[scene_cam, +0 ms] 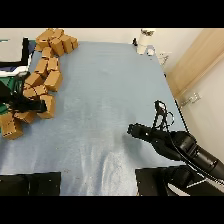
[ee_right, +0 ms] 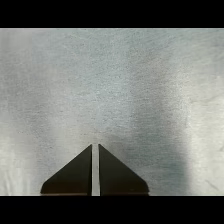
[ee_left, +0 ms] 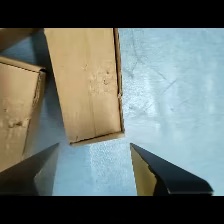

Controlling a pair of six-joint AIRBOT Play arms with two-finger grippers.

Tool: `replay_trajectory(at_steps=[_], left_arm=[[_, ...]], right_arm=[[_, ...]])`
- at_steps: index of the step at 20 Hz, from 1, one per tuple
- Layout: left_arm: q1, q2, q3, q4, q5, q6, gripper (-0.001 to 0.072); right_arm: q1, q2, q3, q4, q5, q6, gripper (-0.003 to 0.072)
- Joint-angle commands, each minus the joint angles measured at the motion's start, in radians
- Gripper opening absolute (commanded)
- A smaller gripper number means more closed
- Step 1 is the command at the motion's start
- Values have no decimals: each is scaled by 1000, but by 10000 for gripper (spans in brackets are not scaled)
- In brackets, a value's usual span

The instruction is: Fold the box.

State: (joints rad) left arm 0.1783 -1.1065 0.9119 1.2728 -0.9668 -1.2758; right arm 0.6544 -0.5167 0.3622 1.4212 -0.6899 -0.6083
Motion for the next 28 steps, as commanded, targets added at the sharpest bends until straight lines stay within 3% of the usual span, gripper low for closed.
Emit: replay_trajectory(at_steps=[1, 2, 3, 4, 7, 10, 15, 19, 28], left_arm=[[-39, 11, 122, -55, -146, -29, 599], [-78, 10, 146, -111, -135, 2, 253], [-124, 5, 168, -159, -124, 54, 36], [-183, -8, 193, -197, -109, 76, 12], [-360, -92, 279, -264, -78, 74, 12], [-510, -217, 369, -269, -36, 66, 11], [-629, -373, 457, -287, -14, 48, 11], [-637, -402, 457, -289, 11, 48, 12], [-638, -402, 457, -289, 24, 49, 11]], right_arm=[[0, -37, 29, 5, 1, -37, 70], [-3, -73, 59, 3, 1, -66, 28], [-14, -125, 103, 6, 0, -113, 11], [-24, -185, 154, 9, 0, -163, 6], [-55, -409, 354, 36, -15, -327, 6], [-83, -632, 586, 46, -133, -416, 5], [-134, -882, 850, 177, -306, -546, 5], [-169, -1002, 949, 338, -382, -615, 6], [-169, -1023, 952, 340, -418, -615, 6]])
